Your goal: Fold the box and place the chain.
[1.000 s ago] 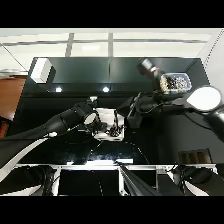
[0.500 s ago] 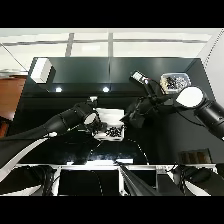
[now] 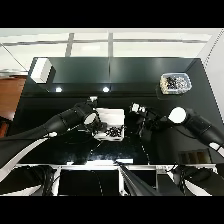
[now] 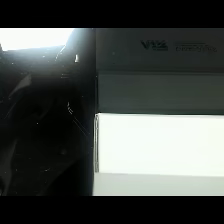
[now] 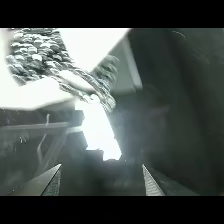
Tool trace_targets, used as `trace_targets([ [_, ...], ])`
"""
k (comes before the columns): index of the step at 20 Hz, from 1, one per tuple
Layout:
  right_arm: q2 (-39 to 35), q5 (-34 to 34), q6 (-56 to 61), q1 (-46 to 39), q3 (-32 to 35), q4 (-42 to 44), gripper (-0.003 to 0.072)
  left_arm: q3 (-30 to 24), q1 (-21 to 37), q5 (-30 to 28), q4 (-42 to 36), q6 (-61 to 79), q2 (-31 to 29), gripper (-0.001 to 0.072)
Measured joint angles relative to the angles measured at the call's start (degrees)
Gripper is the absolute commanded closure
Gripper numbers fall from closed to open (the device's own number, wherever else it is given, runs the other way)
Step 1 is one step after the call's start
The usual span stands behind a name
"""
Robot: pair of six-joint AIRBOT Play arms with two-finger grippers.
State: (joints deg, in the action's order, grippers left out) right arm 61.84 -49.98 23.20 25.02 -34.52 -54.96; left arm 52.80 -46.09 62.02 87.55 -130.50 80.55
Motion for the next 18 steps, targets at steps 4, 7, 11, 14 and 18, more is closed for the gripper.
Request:
trace_targets([
  [4, 2.9, 8.1, -10.8, 3.6, 2.3, 7.1, 0.0104, 0.0, 0.0, 0.0, 0.0, 0.0, 0.0, 0.0678],
  [7, 5.0, 12.9, -16.5, 5.6, 2.8, 11.5, 0.0105, 0.0, 0.0, 0.0, 0.0, 0.0, 0.0, 0.0679],
  [11, 6.8, 16.5, -20.1, 6.7, 3.0, 15.3, 0.0104, 0.0, 0.0, 0.0, 0.0, 0.0, 0.0, 0.0679],
  [14, 8.0, 17.5, -21.0, 6.9, 3.1, 16.4, 0.0232, 0.0, 0.0, 0.0, 0.0, 0.0, 0.0, 0.0678],
  [18, 8.8, 18.0, -21.5, 7.0, 3.1, 17.1, 0.0383, 0.0, 0.0, 0.0, 0.0, 0.0, 0.0, 0.0678],
])
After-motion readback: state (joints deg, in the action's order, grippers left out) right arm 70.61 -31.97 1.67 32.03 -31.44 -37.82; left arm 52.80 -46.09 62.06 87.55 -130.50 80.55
